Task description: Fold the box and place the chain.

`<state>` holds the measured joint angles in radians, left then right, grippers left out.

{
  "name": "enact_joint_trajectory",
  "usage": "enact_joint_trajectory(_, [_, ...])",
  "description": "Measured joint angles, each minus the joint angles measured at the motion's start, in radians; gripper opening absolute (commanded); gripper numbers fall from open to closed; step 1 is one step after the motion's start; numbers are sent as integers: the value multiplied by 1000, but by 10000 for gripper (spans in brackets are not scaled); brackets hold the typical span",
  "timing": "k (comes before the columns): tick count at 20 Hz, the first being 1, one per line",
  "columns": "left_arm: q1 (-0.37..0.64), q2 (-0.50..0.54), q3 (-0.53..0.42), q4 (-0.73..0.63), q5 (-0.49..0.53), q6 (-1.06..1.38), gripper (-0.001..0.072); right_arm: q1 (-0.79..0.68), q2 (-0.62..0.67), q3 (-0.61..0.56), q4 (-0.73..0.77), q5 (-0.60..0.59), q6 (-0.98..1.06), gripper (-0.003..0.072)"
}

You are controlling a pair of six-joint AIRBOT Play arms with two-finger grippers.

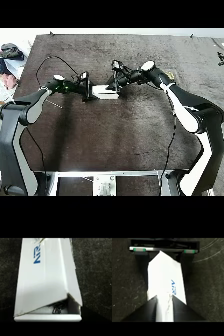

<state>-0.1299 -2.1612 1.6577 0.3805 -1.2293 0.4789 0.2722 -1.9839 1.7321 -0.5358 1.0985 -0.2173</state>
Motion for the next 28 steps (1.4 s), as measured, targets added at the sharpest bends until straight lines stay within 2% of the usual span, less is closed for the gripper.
enact_joint_trajectory(9, [0, 0, 0, 0, 0, 0, 418, 0, -4, -8, -27, 23, 7, 81])
enact_joint_trajectory(16, [-1, 0, 0, 1, -1, 2, 418, 0, -4, -64, -37, 26, 13, 86])
enact_joint_trajectory(17, [-1, 0, 0, 1, -1, 2, 418, 0, -4, -68, -36, 28, 18, 201])
enact_joint_trajectory(18, [-1, 0, 0, 1, -1, 2, 419, -2, -4, -71, -35, 39, 21, 230])
enact_joint_trajectory(22, [0, 0, 0, 1, -2, 0, 418, -26, 11, -76, 45, 47, 28, 232])
enact_joint_trajectory(23, [0, 0, 0, 1, -2, 0, 418, -38, 21, -75, 91, 57, 29, 229])
enact_joint_trajectory(24, [0, 0, 0, 1, -2, 0, 418, -46, 26, -75, 130, 68, 30, 181])
enact_joint_trajectory(25, [0, 0, 0, 1, -2, 0, 418, -53, 28, -76, 158, 73, 31, 72])
enact_joint_trajectory(26, [0, 0, 0, 1, -2, 0, 418, -60, 30, -77, 184, 81, 41, 29])
enact_joint_trajectory(28, [0, 0, 0, 1, -2, 0, 418, -71, 31, -76, 214, 89, 81, 30])
